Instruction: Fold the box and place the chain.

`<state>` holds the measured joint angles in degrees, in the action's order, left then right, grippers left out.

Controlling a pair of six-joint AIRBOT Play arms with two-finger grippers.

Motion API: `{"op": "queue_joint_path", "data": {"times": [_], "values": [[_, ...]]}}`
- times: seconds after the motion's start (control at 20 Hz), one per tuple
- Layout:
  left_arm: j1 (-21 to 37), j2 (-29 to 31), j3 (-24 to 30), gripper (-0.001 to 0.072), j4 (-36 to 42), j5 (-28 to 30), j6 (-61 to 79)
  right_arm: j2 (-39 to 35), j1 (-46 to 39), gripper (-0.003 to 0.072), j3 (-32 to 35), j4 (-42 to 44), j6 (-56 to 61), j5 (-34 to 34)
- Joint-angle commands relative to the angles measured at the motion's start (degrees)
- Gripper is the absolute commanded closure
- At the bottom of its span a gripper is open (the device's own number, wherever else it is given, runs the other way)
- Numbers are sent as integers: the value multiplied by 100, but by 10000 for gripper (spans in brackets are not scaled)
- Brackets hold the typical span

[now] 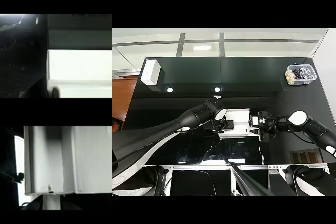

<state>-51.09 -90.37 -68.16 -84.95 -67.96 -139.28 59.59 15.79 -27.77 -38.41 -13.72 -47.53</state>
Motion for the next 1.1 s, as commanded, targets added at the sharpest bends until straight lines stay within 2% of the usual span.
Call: {"op": "queue_joint_path", "data": {"times": [0.0,0.2,0.55,0.65,0.8,0.9,0.95,1.0,1.05], "values": [[4,0,-2,681,0,0,0,9,4,437,0,420,-4,-11],[4,0,-2,681,-2,0,0,205,4,437,42,1163,-50,2],[4,0,-2,681,0,0,0,264,4,435,42,1176,-46,17],[4,0,-2,681,-2,0,0,264,4,355,42,1182,-42,15],[4,0,-2,681,-2,0,0,264,4,362,42,1180,-42,11],[4,0,-2,681,0,2,2,264,4,437,42,1185,-44,-31],[4,0,-2,682,-2,0,0,264,4,402,42,1226,-44,-28],[4,0,-2,681,-2,0,0,264,4,300,42,1309,-46,-26],[4,0,-2,681,-2,2,2,264,4,300,42,1333,-48,-24]]}}
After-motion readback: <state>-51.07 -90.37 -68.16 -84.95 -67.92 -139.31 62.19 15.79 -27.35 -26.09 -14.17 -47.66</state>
